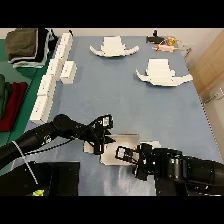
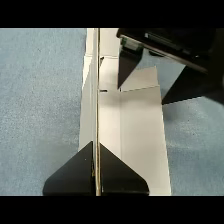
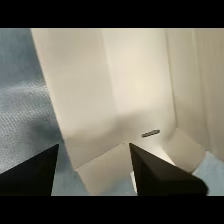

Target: Fold the box.

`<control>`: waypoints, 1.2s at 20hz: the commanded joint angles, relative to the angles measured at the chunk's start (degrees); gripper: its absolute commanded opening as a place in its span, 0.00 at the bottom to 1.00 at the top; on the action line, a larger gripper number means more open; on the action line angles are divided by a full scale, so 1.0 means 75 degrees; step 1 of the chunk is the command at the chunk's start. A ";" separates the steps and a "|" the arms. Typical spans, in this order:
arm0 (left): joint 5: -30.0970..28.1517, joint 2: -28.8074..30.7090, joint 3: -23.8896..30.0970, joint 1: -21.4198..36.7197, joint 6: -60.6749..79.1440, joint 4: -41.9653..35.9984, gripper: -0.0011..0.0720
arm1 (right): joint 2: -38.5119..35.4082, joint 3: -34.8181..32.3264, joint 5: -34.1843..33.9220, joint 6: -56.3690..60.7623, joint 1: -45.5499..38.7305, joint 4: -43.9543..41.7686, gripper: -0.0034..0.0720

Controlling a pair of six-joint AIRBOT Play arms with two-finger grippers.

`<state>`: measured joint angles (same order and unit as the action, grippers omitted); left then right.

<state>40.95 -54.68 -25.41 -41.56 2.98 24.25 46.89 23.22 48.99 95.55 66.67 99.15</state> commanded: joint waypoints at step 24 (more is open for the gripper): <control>0.0000 0.0003 0.0006 -0.0003 0.0003 0.0000 0.04 | -0.0216 0.0860 0.1306 0.2789 -0.0335 0.1714 0.96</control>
